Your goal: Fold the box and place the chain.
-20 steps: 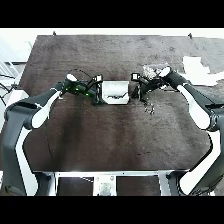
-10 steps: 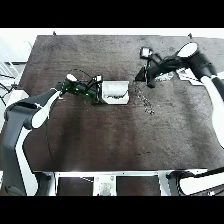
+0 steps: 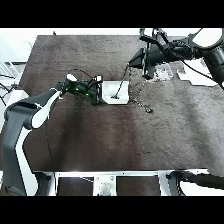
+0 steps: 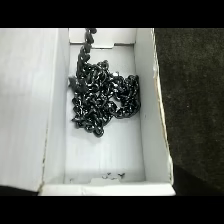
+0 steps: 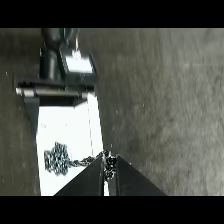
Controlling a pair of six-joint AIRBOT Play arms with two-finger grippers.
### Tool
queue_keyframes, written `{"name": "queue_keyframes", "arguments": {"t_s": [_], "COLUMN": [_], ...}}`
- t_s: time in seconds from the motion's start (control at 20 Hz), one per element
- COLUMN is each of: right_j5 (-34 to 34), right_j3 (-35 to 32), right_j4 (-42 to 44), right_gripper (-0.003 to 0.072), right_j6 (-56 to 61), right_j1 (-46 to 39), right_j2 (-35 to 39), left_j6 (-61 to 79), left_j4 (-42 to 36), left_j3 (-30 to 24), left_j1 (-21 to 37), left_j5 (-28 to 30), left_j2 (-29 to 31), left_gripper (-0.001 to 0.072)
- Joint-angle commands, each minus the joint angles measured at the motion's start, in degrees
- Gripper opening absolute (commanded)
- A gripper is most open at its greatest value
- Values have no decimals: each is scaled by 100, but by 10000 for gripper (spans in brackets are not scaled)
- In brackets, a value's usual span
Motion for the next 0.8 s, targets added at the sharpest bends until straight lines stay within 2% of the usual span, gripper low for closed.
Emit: {"name": "queue_keyframes", "arguments": {"t_s": [0.0, 0.2, 0.35, 0.7, 0.75], "right_j5": [-170, -560, -597, -516, -424], "right_j3": [13, -9, -11, -13, -13], "right_j4": [-11, -48, 11, 9, -13], "right_gripper": [15, 15, 15, 18, 133], "right_j6": [157, 151, 151, 151, 149], "right_j1": [330, 522, 570, 555, 549], "right_j2": [70, -96, -428, -2028, -2155], "left_j6": [2, 2, 2, 2, 2], "left_j4": [0, 0, 0, 0, 0], "left_j3": [2, 2, 2, 2, 2], "left_j1": [2, 2, 2, 2, 2], "left_j5": [0, 0, 0, 0, 0], "left_j2": [2, 2, 2, 2, 2], "left_gripper": [388, 388, 388, 388, 388]}}
